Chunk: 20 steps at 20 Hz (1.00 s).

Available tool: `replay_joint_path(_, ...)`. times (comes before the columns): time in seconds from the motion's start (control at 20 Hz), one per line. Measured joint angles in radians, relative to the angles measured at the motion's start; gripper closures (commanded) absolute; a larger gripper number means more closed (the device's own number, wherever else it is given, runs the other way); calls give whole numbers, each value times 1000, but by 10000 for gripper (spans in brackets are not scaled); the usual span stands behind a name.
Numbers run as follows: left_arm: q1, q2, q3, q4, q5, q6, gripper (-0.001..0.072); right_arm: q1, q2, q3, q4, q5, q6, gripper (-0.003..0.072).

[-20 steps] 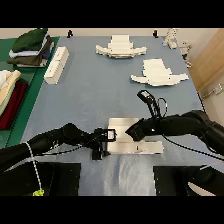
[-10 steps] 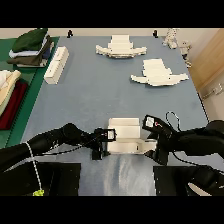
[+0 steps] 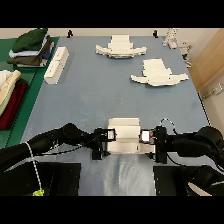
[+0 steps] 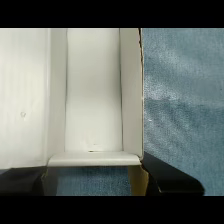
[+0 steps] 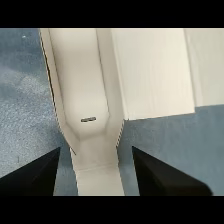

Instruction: Fold the box.

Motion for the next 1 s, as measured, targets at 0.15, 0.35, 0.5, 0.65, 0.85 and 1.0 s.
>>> replay_joint_path(0.15, 0, 0, 0, 0, 0, 0, 271, 0, -49, -6, 8, 38, -33, -17)
replay_joint_path(0.35, 0, 0, 0, 0, 0, 0, 271, 0, -120, -10, 34, 95, -90, 178)
replay_joint_path(0.5, 0, 0, 0, 0, 0, 0, 271, 0, -157, -10, 55, 117, -117, 472)
replay_joint_path(0.65, 0, 0, 0, 0, 0, 0, 271, 0, -173, -10, 65, 126, -128, 550)
replay_joint_path(0.85, 0, 0, 0, 0, 0, 0, 271, 0, -180, -10, 80, 133, -134, 651)
replay_joint_path(1.0, 0, 0, 0, 0, 0, -1, 271, 0, -182, -10, 106, 145, -137, 651)
